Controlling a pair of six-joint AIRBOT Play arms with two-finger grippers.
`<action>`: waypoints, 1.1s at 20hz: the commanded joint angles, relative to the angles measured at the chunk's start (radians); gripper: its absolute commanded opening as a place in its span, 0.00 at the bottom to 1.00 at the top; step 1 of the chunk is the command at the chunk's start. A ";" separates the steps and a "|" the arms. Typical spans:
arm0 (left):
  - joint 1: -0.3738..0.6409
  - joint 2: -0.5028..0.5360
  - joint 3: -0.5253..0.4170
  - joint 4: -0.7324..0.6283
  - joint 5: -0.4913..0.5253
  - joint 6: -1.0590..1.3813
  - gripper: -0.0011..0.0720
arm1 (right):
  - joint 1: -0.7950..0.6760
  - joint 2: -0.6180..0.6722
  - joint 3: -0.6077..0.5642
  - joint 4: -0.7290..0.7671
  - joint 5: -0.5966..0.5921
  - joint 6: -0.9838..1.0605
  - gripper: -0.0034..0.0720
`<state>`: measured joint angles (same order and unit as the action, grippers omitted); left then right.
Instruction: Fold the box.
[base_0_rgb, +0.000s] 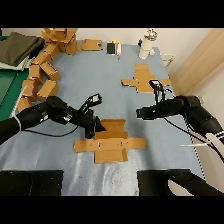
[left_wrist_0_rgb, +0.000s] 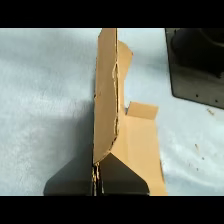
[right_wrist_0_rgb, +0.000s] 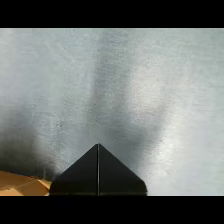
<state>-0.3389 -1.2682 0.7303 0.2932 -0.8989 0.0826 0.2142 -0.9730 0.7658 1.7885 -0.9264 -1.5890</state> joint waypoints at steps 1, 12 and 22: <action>-0.011 0.041 -0.089 -0.002 0.085 0.066 0.03 | 0.000 0.000 -0.018 0.046 0.064 0.003 0.05; -0.011 0.039 -0.159 -0.028 0.016 0.146 0.03 | 0.000 0.000 -0.017 0.056 0.093 0.003 0.05; -0.011 0.048 -0.132 -0.023 -0.014 0.146 0.03 | 0.000 0.000 -0.017 0.056 0.099 0.003 0.05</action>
<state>-0.3500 -1.2217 0.5938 0.2764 -0.8902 0.2287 0.2138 -0.9730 0.7490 1.8439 -0.8299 -1.5856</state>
